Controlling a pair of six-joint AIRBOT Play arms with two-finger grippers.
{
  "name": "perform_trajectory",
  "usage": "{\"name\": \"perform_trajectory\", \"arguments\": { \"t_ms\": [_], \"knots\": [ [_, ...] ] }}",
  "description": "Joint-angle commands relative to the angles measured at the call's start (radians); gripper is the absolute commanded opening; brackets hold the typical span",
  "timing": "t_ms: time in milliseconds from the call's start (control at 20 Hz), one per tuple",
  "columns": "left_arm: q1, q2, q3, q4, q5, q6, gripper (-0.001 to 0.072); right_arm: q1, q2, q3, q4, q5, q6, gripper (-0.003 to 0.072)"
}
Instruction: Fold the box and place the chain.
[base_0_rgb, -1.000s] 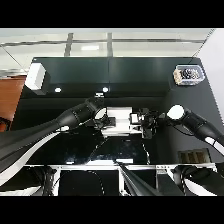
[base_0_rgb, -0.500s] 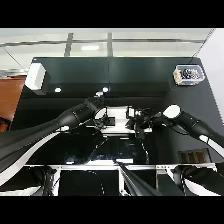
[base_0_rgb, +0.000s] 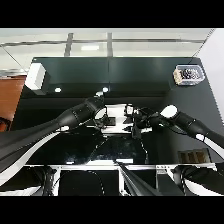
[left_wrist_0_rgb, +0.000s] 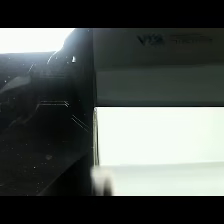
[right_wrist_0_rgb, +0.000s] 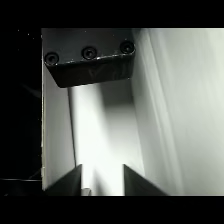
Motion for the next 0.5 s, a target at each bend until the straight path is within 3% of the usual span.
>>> {"name": "perform_trajectory", "arguments": {
  "t_ms": [0,100,150,200,350,450],
  "knots": [
    [0.0,0.0,0.001,0.0,-0.001,0.0,0.0029,0.0,-0.001,0.0,-0.018,-0.001,0.026,0.0145],
    [0.0,0.0,0.001,0.0,0.0,0.0,0.0029,0.0,-0.001,0.0,-0.02,-0.009,0.05,0.0419],
    [0.0,0.0,0.001,0.0,0.0,0.0,0.0029,0.0,-0.001,0.0,-0.03,-0.008,0.067,0.0191],
    [0.0,0.0,0.001,0.0,0.0,0.0,0.0029,0.0,0.002,0.0,-0.051,-0.009,0.099,0.0015],
    [0.0,0.0,0.001,-0.005,-0.005,0.0,0.0029,-0.021,0.066,0.009,-0.163,0.018,0.391,0.0015],
    [0.0,0.0,0.001,-0.005,-0.007,0.0,0.003,-0.097,0.175,0.055,-0.315,0.147,0.713,0.0015]
  ]
}}
